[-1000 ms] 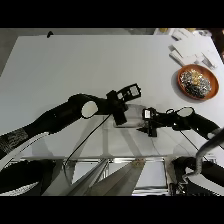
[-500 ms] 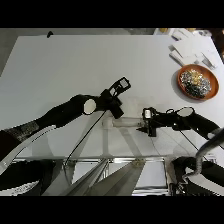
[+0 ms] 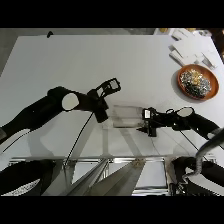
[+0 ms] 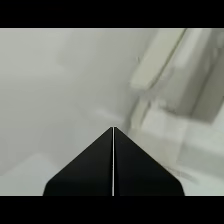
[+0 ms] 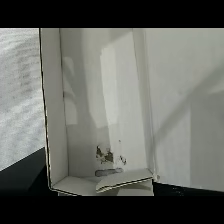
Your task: Fold the box and place the chain.
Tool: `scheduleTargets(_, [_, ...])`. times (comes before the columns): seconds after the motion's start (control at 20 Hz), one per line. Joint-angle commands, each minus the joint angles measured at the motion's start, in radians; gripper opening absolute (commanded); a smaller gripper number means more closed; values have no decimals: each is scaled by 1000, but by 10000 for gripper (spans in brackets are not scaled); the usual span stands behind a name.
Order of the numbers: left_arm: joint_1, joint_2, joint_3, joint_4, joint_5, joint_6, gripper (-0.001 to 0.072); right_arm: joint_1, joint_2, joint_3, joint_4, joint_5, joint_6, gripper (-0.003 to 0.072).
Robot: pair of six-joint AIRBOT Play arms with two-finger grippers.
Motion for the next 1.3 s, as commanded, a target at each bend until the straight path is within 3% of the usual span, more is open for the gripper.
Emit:
scheduleTargets(0.0, [28, 39, -55, -24, -120, 274, 3, 0, 1, 1, 1, 1, 0, 337])
scheduleTargets(0.2, [25, 7, -158, -192, 6, 495, 4, 0, 1, 1, 0, 1, 0, 337])
scheduleTargets(0.45, [25, -27, -159, -174, 53, 500, 26, 0, 1, 1, 1, 1, 0, 337])
scheduleTargets(0.75, [-9, 175, -159, -167, 61, 485, 3, 0, 1, 1, 1, 1, 0, 337])
scheduleTargets(0.95, [-22, 74, -159, -253, 74, 472, 3, 0, 1, 1, 1, 1, 0, 337])
scheduleTargets(1.25, [-4, -71, -160, -235, 38, 472, 11, 0, 1, 1, 1, 1, 0, 337])
